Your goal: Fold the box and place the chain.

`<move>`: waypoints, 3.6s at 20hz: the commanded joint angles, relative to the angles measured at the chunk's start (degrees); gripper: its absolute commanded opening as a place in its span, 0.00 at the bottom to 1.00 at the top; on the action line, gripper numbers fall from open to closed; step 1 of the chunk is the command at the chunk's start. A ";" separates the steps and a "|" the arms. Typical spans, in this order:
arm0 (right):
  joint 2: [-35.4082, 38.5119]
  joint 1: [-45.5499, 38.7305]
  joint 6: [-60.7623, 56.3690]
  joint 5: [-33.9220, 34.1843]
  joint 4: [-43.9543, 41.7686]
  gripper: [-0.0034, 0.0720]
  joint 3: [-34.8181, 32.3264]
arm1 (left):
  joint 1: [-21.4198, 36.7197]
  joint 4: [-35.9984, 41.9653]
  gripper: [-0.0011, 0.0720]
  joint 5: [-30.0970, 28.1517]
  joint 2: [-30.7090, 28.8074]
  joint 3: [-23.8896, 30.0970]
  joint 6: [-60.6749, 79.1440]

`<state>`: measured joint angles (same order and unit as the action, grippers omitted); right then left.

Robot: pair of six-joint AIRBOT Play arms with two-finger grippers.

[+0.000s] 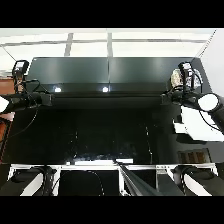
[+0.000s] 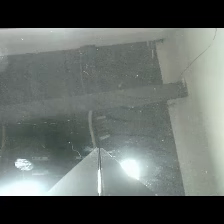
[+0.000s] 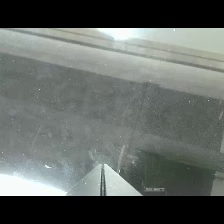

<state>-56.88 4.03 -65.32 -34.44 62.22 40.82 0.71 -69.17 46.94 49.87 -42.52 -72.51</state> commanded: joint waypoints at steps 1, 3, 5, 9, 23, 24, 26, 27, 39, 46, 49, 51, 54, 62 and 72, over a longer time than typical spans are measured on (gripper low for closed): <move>-0.04 -0.02 0.00 -0.02 0.00 0.06 -0.02 | -0.04 -0.02 0.05 -0.02 -0.04 0.02 0.04; -0.04 -0.04 0.00 -0.02 -0.02 0.06 0.00 | -0.04 -0.02 0.05 0.00 -0.04 0.02 0.02; -0.04 -0.02 0.02 -0.02 0.00 0.06 0.00 | -0.04 -0.02 0.05 0.00 -0.04 0.02 0.02; -0.04 -0.02 0.00 -0.02 0.00 0.06 -0.02 | -0.04 -0.02 0.05 0.00 -0.04 0.02 0.02; -0.11 -12.28 -13.70 9.86 9.20 1.00 2.62 | -0.07 12.96 0.36 -6.84 0.07 0.04 0.02; -0.20 -18.16 -19.98 8.26 16.20 1.00 3.93 | -0.07 12.87 0.92 -6.03 0.07 0.04 0.02; -0.83 -31.95 -25.22 2.73 26.27 1.00 6.23 | -0.07 12.85 0.98 -3.65 0.15 0.02 -0.22; -1.53 -39.43 -25.22 -2.43 29.90 1.00 6.88 | -0.09 12.85 0.98 -2.60 0.20 0.04 -0.20; -29.77 -63.17 17.51 -33.07 10.23 0.86 26.99 | -0.09 13.35 0.98 -0.09 0.76 0.04 -1.36; -30.67 -57.72 18.95 -37.33 15.76 0.06 27.85 | -0.09 14.45 0.98 0.07 0.79 0.04 -1.36; -26.86 -53.42 18.78 -39.15 8.98 0.06 27.50 | -0.09 14.19 0.98 -0.09 0.79 0.04 -1.36; -22.01 -49.16 18.80 -39.10 -0.98 0.06 25.09 | -0.09 14.14 0.98 0.07 0.79 0.04 -1.29; -13.64 -40.02 17.42 -38.69 -7.80 0.06 19.12 | -0.11 14.16 0.98 0.11 0.79 0.04 -1.20; 1.01 -3.21 12.52 -5.84 -34.25 0.06 -10.25 | -8.35 14.69 0.98 -0.28 3.58 2.62 -1.90; 0.90 17.18 8.50 11.13 -36.24 0.06 -17.22 | -5.68 43.12 0.98 14.93 34.97 -6.86 13.81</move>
<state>-56.12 18.83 -56.36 -26.17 26.87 24.45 -6.13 -34.33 54.41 75.55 -45.50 -63.88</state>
